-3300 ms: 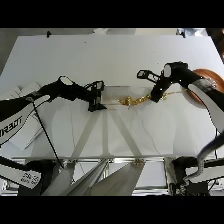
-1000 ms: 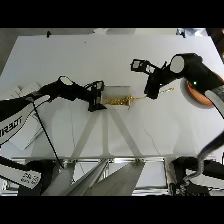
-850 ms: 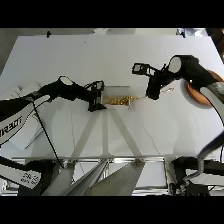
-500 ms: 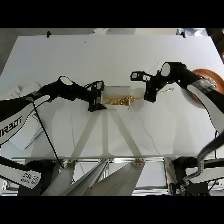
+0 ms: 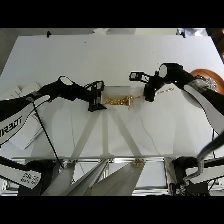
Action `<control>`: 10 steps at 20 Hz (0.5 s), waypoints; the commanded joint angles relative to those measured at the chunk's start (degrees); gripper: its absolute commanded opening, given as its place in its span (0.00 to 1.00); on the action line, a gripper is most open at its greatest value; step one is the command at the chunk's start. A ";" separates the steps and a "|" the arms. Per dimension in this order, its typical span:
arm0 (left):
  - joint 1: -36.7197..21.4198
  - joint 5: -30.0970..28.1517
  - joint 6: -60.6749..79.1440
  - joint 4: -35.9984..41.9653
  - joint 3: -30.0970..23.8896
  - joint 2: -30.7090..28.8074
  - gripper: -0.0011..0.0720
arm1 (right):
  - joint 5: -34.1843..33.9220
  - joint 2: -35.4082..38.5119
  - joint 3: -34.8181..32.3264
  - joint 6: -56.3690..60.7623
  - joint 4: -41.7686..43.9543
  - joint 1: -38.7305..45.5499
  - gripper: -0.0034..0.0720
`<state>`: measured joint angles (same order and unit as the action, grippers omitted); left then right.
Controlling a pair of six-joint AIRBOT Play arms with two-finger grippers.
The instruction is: Fold the box and place the chain.
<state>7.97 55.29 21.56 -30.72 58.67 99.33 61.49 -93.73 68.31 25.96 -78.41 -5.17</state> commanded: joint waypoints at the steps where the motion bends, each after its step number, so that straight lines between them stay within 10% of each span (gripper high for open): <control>1: -0.02 0.00 0.00 0.00 0.07 0.00 0.21 | -0.44 5.14 0.24 2.75 3.74 -1.09 0.06; 10: -0.02 0.00 0.00 0.00 0.07 0.00 0.21 | 1.42 10.95 0.26 2.73 25.07 -8.15 0.06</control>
<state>7.94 55.29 21.54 -30.70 58.67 99.33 63.29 -83.66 68.55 28.51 -59.02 -9.80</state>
